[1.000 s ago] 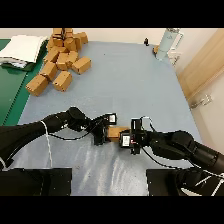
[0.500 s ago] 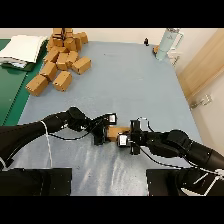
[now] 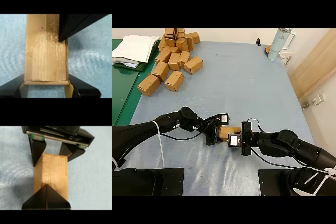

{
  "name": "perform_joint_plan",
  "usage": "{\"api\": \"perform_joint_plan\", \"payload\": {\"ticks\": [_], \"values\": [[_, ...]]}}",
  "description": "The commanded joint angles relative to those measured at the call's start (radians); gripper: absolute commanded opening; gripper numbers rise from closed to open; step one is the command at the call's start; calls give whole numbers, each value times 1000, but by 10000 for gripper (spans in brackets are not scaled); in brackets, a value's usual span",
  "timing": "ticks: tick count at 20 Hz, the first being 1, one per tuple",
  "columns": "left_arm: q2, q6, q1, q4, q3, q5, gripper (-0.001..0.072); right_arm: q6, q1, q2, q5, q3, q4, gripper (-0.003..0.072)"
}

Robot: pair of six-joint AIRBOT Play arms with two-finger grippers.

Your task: Fold the box.

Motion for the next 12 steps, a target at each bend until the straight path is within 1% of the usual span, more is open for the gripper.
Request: {"api": "perform_joint_plan", "payload": {"ticks": [1, 2, 4, 6, 7, 9, 11, 12], "values": [[0, 0, 0, 0, 0, 0, 518, 1, 0, 54, 0, 2, -2, 6], [0, 0, 0, 0, 0, 0, 519, 14, -3, 83, -7, 2, -14, 6], [0, 0, 0, 0, 0, 0, 518, 130, -19, 135, -24, 2, -91, 6], [0, 0, 0, 0, 0, 0, 518, 370, -62, 180, -61, 2, -195, 6], [0, 0, 0, 0, 0, 0, 518, 540, -97, 192, -114, 10, -259, 6], [0, 0, 0, 0, 0, 0, 518, 832, -176, 182, -282, 49, -343, 6], [0, 0, 0, 0, 0, 0, 518, 963, -247, 136, -438, 112, -348, 6], [0, 0, 0, 0, 0, 0, 518, 1032, -283, 93, -499, 157, -348, 6]]}}
